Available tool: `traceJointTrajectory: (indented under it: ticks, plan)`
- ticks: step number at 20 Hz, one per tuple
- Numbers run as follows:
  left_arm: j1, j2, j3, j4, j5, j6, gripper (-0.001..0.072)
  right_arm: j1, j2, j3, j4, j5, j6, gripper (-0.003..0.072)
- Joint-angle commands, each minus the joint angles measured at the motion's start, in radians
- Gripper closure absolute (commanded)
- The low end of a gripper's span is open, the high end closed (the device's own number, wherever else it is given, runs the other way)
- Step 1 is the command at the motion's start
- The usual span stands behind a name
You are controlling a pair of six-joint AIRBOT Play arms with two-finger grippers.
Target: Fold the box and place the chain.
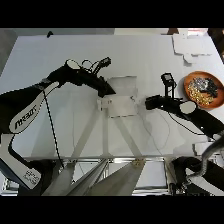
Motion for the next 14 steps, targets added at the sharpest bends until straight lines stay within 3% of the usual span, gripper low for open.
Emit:
traceJointTrajectory:
  ticks: [1,3,4,9,12,14]
  plan:
    - [-0.001,-0.001,0.001,0.000,0.000,0.000,0.0695,0.001,0.000,0.000,0.001,-0.030,0.000,0.0588]
    - [-0.002,-0.001,0.001,0.000,-0.001,-0.007,0.0699,0.001,0.011,0.001,0.001,-0.029,0.000,0.0210]
    - [-0.004,0.000,0.001,0.000,-0.001,-0.019,0.0700,0.001,0.028,0.002,0.001,-0.030,0.000,0.0164]
    - [0.013,0.104,0.001,0.042,-0.016,-0.027,0.0704,0.000,0.201,0.002,0.000,-0.127,0.012,0.0169]
    - [0.027,0.233,0.001,0.189,-0.126,-0.023,0.0706,0.000,0.328,0.002,0.000,-0.198,0.012,0.0171]
    - [0.024,0.292,0.000,0.268,-0.266,-0.041,0.0709,0.000,0.389,0.002,0.000,-0.220,0.011,0.0172]
